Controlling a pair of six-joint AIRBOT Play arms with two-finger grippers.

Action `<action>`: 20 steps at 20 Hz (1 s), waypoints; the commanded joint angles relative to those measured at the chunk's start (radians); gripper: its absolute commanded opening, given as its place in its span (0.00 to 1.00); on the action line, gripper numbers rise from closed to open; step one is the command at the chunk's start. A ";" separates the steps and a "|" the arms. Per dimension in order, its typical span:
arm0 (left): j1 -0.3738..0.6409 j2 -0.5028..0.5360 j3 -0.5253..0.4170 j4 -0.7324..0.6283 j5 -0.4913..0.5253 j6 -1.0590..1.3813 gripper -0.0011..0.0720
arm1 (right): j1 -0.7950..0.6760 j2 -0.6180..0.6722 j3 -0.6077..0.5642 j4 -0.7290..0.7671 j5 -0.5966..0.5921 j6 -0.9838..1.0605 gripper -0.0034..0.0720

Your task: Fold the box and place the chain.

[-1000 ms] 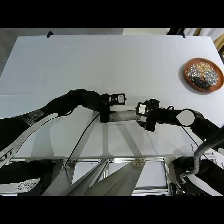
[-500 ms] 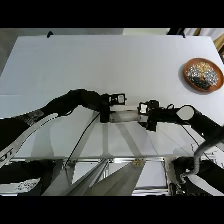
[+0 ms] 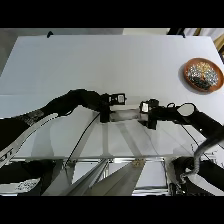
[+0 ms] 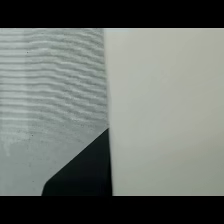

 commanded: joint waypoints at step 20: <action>0.000 0.001 0.001 0.000 0.002 0.000 0.03 | -0.043 -0.104 0.001 0.220 0.122 -0.277 0.90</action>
